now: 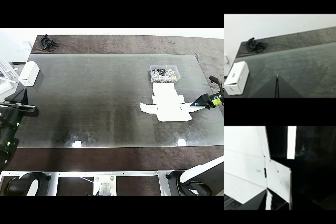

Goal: Fold the box and place the chain.

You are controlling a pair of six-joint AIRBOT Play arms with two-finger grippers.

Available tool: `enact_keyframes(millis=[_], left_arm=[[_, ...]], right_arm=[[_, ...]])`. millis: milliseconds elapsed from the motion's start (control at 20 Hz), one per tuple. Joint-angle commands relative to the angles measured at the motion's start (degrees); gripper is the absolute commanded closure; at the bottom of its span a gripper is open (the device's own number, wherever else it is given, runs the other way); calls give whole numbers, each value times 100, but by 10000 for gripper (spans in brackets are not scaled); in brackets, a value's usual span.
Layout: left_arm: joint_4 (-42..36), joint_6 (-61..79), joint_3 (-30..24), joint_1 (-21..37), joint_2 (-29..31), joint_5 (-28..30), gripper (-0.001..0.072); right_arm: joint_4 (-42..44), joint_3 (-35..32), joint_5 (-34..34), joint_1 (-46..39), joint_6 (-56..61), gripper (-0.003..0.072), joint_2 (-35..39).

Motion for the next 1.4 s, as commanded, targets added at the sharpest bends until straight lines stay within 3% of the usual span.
enact_keyframes(millis=[0,50,200,300,700,750,800,1000,1200,1350], left_arm=[[0,2,0,7,2,0,690],[0,2,0,7,2,2,690],[0,0,2,7,2,0,690],[0,2,2,7,2,0,690],[0,2,2,7,2,0,690],[0,2,0,7,2,0,690],[0,2,2,7,2,2,690],[0,2,2,7,2,0,690],[0,2,2,7,2,0,690],[0,0,2,7,2,0,690]], right_arm=[[168,-81,37,0,-118,340,-33],[289,-87,31,0,-122,417,-33],[439,-87,-9,2,-122,428,-35],[446,-92,-7,0,-120,491,-35],[935,-177,-37,2,-120,484,-179],[992,-175,-35,4,-118,445,-205],[992,-175,-35,24,-120,342,-227],[994,-175,-122,118,-127,322,-249],[992,-175,-96,205,-138,674,-251],[997,-177,481,195,-175,679,-234]])
